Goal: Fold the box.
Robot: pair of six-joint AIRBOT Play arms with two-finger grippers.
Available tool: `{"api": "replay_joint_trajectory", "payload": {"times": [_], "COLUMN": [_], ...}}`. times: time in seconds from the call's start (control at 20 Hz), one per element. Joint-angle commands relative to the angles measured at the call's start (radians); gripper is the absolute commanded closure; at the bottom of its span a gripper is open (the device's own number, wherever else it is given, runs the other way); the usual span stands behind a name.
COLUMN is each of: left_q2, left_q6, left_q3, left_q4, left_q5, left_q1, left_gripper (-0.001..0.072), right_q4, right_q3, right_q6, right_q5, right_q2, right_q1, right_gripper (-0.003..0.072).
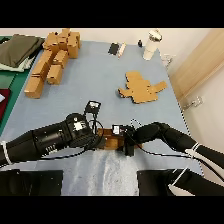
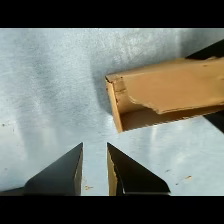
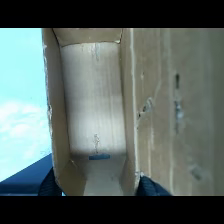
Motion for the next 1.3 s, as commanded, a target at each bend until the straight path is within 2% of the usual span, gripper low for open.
{"api": "replay_joint_trajectory", "payload": {"times": [0.0,0.05,0.3,0.45,0.5,0.55,0.7,0.75,0.8,0.85,0.9,1.0,1.05,1.1,1.15,1.25], "left_q2": [0.003,0.012,0.164,0.285,0.32,0.345,0.361,0.349,0.332,0.312,0.29,0.246,0.23,0.212,0.187,0.109], "left_q6": [0.087,0.126,0.427,0.663,0.797,0.995,1.723,1.906,2.06,2.132,2.197,2.443,2.612,2.8,2.908,2.913], "left_q3": [-0.064,-0.082,-0.19,-0.3,-0.334,-0.359,-0.415,-0.432,-0.451,-0.469,-0.484,-0.51,-0.529,-0.552,-0.566,-0.566], "left_q4": [-0.003,-0.008,-0.059,-0.167,-0.259,-0.393,-0.843,-0.959,-1.049,-1.118,-1.154,-1.141,-1.138,-1.146,-1.152,-1.165], "left_q5": [0.052,0.068,0.181,0.195,0.217,0.236,0.214,0.211,0.229,0.264,0.277,0.278,0.282,0.312,0.346,0.41], "left_q1": [0.0,0.0,0.021,0.149,0.214,0.282,0.58,0.665,0.73,0.768,0.795,0.797,0.783,0.766,0.748,0.708], "left_gripper": [0.05,0.0591,0.0608,0.061,0.0614,0.0697,0.0696,0.0651,0.0298,0.0155,0.0155,0.0153,0.0126,0.0019,0.0019,0.0018], "right_q4": [0.001,0.001,0.001,0.001,0.001,0.001,0.001,0.001,0.001,0.001,0.001,0.001,0.001,0.001,0.001,0.001], "right_q3": [0.0,0.0,0.0,0.0,0.0,0.0,0.0,0.0,0.0,0.0,0.0,0.0,0.0,0.0,0.0,0.0], "right_q6": [0.0,0.0,0.0,0.0,0.0,0.0,0.0,0.0,0.0,0.0,0.0,0.0,0.0,0.0,0.0,0.0], "right_q5": [0.0,0.0,0.0,0.0,0.0,0.0,0.0,0.0,0.0,0.0,0.0,0.0,0.0,0.0,0.0,0.0], "right_q2": [0.0,0.0,0.0,0.0,0.0,0.0,0.0,0.0,0.0,0.0,0.0,0.0,0.0,0.0,0.0,0.0], "right_q1": [0.001,0.001,0.001,0.001,0.001,0.001,0.001,0.001,0.001,0.001,0.001,0.001,0.001,0.001,0.001,0.001], "right_gripper": [0.0185,0.0185,0.0185,0.0185,0.0185,0.0185,0.0185,0.0185,0.0185,0.0185,0.0185,0.0185,0.0185,0.0185,0.0185,0.0185]}}
